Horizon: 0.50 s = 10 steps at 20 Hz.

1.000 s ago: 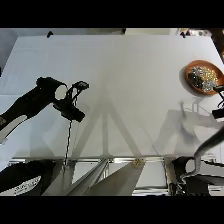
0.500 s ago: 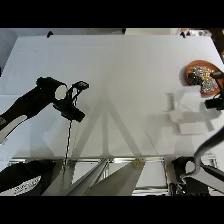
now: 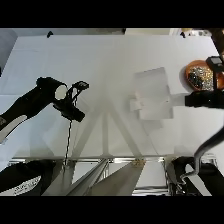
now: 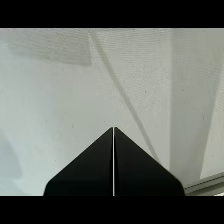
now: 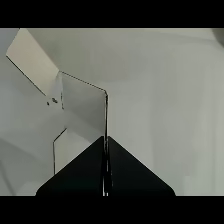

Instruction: Fold the box and place the chain.

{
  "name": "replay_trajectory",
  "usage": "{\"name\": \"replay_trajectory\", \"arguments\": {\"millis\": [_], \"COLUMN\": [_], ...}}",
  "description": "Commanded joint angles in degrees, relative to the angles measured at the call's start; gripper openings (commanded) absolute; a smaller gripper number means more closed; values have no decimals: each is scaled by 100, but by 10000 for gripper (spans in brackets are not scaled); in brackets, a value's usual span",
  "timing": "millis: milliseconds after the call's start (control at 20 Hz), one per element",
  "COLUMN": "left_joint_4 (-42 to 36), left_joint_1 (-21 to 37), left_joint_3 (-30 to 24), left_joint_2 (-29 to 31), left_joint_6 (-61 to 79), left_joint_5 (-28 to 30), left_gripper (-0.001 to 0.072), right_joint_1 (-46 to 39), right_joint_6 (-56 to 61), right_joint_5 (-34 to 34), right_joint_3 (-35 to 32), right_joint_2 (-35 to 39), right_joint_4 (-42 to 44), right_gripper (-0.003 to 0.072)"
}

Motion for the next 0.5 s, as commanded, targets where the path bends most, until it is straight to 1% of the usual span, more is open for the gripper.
{"name": "replay_trajectory", "arguments": {"millis": [0, 50, 200, 250, 300, 350, 400, 450], "left_joint_4": [-2, -39, -109, -308, -538, -887, -1318, -1749], "left_joint_1": [4, 4, 4, 4, 4, 4, 4, 4], "left_joint_3": [-2, -2, -2, -2, -2, -2, -2, -2], "left_joint_2": [0, 0, 0, 0, 0, 0, 0, 0], "left_joint_6": [-2, -2, 22, 24, 142, 501, 929, 1510], "left_joint_5": [111, 162, 885, 979, 1049, 1126, 1209, 1322], "left_gripper": [9, 9, 12, 48, 217, 472, 561, 560], "right_joint_1": [326, 402, 527, 527, 527, 527, 527, 527], "right_joint_6": [2, 4, 22, 22, 20, 20, 20, 20], "right_joint_5": [-481, -466, -249, -149, -90, -55, -28, 7], "right_joint_3": [-1005, -1207, -1453, -1453, -1453, -1453, -1453, -1453], "right_joint_2": [1095, 1276, 1493, 1493, 1493, 1493, 1493, 1493], "right_joint_4": [1154, 1213, 1209, 1228, 1228, 1228, 1233, 1239], "right_gripper": [23, 23, 24, 24, 24, 24, 24, 24]}}
